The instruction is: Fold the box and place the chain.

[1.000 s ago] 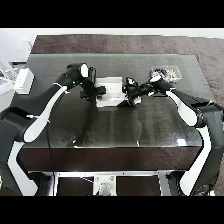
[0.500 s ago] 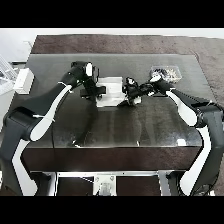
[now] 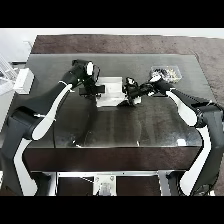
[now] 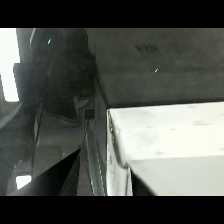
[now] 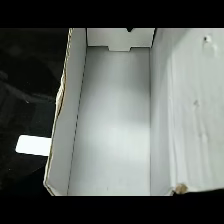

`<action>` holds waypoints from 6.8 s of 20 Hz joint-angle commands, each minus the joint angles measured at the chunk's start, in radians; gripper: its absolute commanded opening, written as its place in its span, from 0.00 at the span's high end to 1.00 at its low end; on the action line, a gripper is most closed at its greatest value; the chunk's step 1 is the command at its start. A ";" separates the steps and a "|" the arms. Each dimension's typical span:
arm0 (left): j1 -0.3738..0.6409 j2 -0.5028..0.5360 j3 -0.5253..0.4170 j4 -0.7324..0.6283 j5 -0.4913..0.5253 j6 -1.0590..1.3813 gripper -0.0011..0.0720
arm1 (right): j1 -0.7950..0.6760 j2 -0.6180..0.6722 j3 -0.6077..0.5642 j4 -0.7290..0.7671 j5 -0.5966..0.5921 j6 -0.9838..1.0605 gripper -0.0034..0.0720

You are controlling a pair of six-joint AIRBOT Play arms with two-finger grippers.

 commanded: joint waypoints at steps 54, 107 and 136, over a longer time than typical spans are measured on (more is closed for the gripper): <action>0.328 0.128 -0.187 -0.468 0.091 1.495 0.02 | -0.001 0.000 0.000 0.000 0.001 0.000 0.18; 0.329 0.035 -0.414 -0.873 0.129 2.337 0.00 | -0.001 0.000 0.000 0.000 0.001 0.000 0.18; 0.296 -0.028 -0.410 -1.030 0.269 2.447 0.00 | -0.001 0.000 0.000 0.000 0.001 0.000 0.18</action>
